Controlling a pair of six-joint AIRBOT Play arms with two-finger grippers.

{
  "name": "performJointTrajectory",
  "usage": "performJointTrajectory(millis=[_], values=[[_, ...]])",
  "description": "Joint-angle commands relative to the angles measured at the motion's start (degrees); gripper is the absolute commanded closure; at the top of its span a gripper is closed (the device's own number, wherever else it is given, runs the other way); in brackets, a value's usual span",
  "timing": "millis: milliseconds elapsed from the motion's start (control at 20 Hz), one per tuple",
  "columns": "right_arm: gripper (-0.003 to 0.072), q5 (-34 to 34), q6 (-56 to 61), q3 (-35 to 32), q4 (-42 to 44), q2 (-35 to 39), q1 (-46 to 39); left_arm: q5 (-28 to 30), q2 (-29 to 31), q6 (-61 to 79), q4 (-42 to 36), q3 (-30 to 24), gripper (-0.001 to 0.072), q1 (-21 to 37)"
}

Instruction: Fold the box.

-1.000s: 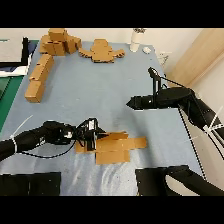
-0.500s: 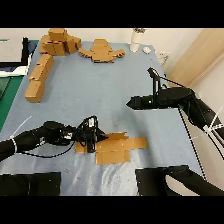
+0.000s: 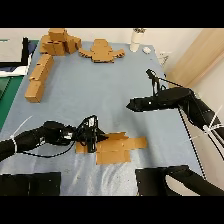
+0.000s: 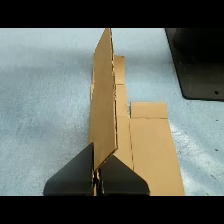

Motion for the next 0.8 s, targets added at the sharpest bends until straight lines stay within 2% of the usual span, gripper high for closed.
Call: performJointTrajectory(millis=[0,100,150,250,350,500,600,750], values=[[0.0682,-0.7,5.4,0.0,-4.2,-0.3,0.0,0.0,0.0,0.0,0.0,0.0,0.0693,0.0],[0.0683,0.0,17.0,0.2,-14.4,-0.3,0.0,0.0,0.0,0.0,0.0,0.0,0.0693,0.0],[0.0684,-1.7,25.4,0.8,-22.2,-0.3,0.0,0.0,0.0,0.0,0.0,0.0,0.0693,0.0],[0.0684,-10.9,37.4,2.9,-33.2,0.0,0.0,0.0,0.0,0.0,0.0,0.0,0.0693,0.0],[0.0684,-20.6,38.5,3.3,-34.3,2.4,1.2,0.0,0.0,0.0,-0.1,0.0,0.0693,0.0],[0.0684,-30.6,42.9,1.9,-36.0,9.9,9.0,0.0,0.0,0.0,0.0,0.0,0.0693,0.0],[0.0684,-33.2,47.0,-0.2,-35.0,16.8,16.0,0.0,0.0,0.0,0.0,0.0,0.0693,0.0],[0.0684,-32.7,51.4,-4.8,-32.6,28.2,27.1,0.0,0.0,0.0,0.0,0.0,0.0693,0.0]])
